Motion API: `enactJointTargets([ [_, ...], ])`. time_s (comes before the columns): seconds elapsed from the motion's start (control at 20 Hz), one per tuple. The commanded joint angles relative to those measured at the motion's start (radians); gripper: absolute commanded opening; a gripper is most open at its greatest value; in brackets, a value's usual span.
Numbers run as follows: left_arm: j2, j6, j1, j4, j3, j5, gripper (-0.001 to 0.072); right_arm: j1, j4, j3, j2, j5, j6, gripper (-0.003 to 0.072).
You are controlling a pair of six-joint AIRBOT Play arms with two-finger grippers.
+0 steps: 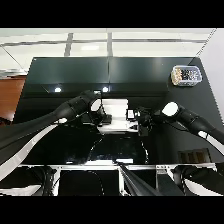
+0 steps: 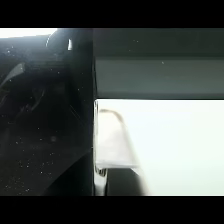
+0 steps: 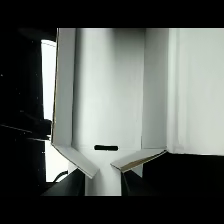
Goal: Fold the box and place the chain.
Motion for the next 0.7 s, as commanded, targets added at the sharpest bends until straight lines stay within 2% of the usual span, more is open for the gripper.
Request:
enactJointTargets([
  [0.0,-0.003,0.002,0.001,-0.012,0.000,0.000,0.0027,0.003,0.090,0.001,0.001,0.010,0.004,0.0202],
  [0.3,-0.003,0.002,0.001,-0.012,0.000,0.000,0.0027,0.005,0.311,-0.002,-0.070,-0.017,0.030,0.0203],
  [0.45,-0.003,0.002,0.001,-0.012,0.000,0.000,0.0027,0.005,0.311,-0.003,-0.085,-0.032,0.034,0.0203],
  [0.65,-0.003,0.002,0.001,-0.012,0.000,0.000,0.0027,0.005,0.311,-0.005,-0.085,0.003,0.042,0.0202],
])
